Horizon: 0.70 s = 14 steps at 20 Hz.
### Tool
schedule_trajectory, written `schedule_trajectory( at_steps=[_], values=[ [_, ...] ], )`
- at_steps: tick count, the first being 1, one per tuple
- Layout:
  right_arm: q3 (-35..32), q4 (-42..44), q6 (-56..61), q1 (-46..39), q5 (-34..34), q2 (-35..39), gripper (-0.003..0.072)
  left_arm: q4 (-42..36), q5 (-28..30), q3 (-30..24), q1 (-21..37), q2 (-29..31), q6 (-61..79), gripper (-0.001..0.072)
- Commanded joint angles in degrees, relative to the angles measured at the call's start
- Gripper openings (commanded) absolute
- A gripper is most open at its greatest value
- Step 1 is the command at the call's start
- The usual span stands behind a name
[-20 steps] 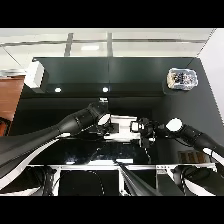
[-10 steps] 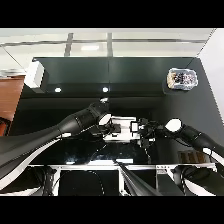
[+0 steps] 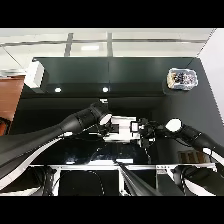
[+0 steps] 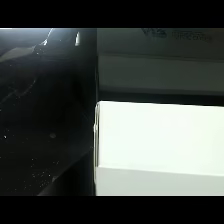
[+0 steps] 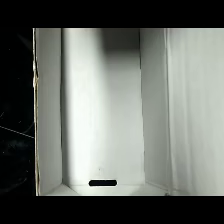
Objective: Fold the box and place the chain.
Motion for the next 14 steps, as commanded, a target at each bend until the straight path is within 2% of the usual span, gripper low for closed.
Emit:
schedule_trajectory(
  at_steps=[1,4,5,6,7,11,14],
  values=[
    [-0.02,0.02,-0.07,0.02,-0.02,0.02,0.0128,-0.42,0.55,0.07,-0.02,-0.04,-0.02,0.0026],
    [-0.02,0.0,0.0,0.02,0.09,0.02,0.0129,-0.17,0.5,0.07,0.0,-0.04,-0.04,0.0026],
    [-0.02,0.0,0.33,0.0,0.07,0.02,0.0192,-0.15,0.5,0.07,0.0,-0.04,-0.04,0.0026],
    [0.0,0.0,1.62,0.02,0.11,0.04,0.0514,-0.17,0.5,0.07,0.0,-0.02,-0.04,0.0026],
    [0.26,-0.42,3.48,0.02,1.2,0.11,0.0643,-0.17,0.48,0.07,0.0,-0.02,-0.04,0.0026],
    [2.4,-10.01,13.55,-0.04,5.09,2.47,0.0643,-0.13,-0.13,0.07,0.0,0.02,-0.02,0.0025],
    [2.47,-13.73,14.34,-0.04,6.19,5.53,0.0642,0.7,-1.49,0.07,0.0,0.04,-0.02,0.0025]
  ],
)
